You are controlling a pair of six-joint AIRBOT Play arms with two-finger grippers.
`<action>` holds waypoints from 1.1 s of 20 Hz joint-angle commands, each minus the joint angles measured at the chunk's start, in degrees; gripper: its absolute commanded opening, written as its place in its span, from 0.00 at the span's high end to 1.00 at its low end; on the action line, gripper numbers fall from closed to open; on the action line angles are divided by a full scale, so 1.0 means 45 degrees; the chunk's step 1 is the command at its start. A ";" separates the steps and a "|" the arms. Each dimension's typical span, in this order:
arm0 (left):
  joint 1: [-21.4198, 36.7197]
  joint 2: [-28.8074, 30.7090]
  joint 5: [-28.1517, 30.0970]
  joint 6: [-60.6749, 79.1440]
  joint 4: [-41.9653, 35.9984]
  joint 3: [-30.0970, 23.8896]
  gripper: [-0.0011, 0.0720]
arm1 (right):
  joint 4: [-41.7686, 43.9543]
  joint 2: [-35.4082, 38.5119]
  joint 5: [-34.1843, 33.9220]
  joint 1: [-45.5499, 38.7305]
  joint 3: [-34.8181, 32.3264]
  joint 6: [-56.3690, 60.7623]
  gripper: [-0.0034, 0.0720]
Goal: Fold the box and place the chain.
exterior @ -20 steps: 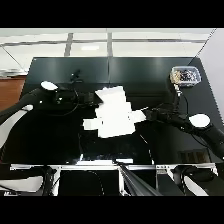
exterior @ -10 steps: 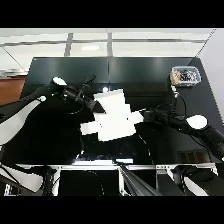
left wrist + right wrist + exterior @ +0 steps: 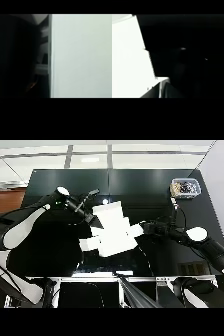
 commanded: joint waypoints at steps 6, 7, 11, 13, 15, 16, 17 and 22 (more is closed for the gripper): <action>-0.0277 0.2064 0.0209 -0.0053 0.0933 -0.0282 0.96 | -0.6547 0.0019 0.4755 -0.2084 0.4041 -0.0092 0.02; -0.0481 0.2919 0.1205 0.0622 0.0748 -0.1132 0.95 | -0.7553 0.0019 0.5027 -0.2225 0.4478 -0.0170 0.02; -0.1739 0.5416 0.6717 0.4707 0.0670 -0.4347 0.95 | -0.8845 0.0015 0.5042 -0.2293 0.4784 -0.0151 0.02; -0.2341 0.5450 0.7465 0.7354 0.1282 -0.4522 0.95 | -0.7601 0.0010 0.4813 -0.2283 0.4731 -0.0194 0.02; -0.2905 0.5401 0.8558 0.8315 0.1336 -0.4522 0.95 | -0.7286 0.0005 0.4818 -0.2278 0.4405 -0.1807 0.02; -0.3167 0.5319 0.9374 0.8354 0.1467 -0.4522 0.95 | -0.7286 0.0005 0.4755 -0.2283 0.3988 -0.2875 0.02; -0.3390 0.5202 1.0117 0.8349 0.1685 -0.4522 0.95 | -0.7281 0.0000 0.4639 -0.2278 0.3487 -0.3910 0.02; -0.3546 0.4609 1.0234 0.8335 0.1661 -0.4512 0.95 | -0.5221 0.0000 0.4639 -0.2278 0.1190 -0.8573 0.02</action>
